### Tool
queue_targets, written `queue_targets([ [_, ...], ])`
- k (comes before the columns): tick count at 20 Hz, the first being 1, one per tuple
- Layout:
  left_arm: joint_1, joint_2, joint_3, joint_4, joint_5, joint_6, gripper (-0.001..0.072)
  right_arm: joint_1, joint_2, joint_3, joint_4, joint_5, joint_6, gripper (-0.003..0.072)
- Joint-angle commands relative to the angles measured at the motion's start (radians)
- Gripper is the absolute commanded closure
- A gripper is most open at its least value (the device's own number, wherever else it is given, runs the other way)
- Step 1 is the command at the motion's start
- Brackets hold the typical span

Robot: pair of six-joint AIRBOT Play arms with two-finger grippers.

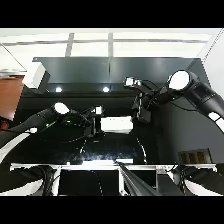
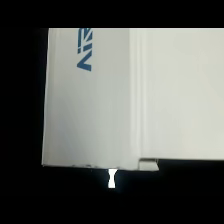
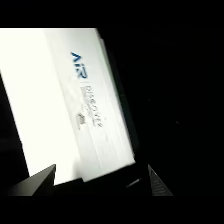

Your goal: Fold the box and place the chain.

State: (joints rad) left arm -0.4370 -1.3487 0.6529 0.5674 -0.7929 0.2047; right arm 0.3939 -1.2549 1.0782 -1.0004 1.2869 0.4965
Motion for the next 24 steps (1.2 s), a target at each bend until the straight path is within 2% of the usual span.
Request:
queue_targets([
  [1, 0.000, 0.000, 0.001, 0.001, 0.000, 0.000, 0.0216, 0.001, -0.007, -0.039, 0.085, -0.008, -0.118, -0.0015],
  [7, 0.000, 0.000, 0.001, 0.001, 0.000, 0.000, 0.0216, 0.035, -0.068, -0.044, 0.115, -0.001, -0.135, -0.0016],
  [14, 0.000, 0.000, 0.001, 0.000, 0.000, 0.000, 0.0215, 0.057, -0.077, -0.045, 0.099, -0.027, -0.138, -0.0015],
  [19, 0.000, 0.000, 0.001, 0.001, 0.000, 0.000, 0.0216, 0.057, -0.077, -0.045, 0.107, 0.039, -0.137, -0.0015],
  [24, 0.000, 0.000, 0.001, 0.000, 0.000, 0.000, 0.0216, 0.057, -0.075, -0.045, 0.107, 0.054, -0.126, -0.0015],
])
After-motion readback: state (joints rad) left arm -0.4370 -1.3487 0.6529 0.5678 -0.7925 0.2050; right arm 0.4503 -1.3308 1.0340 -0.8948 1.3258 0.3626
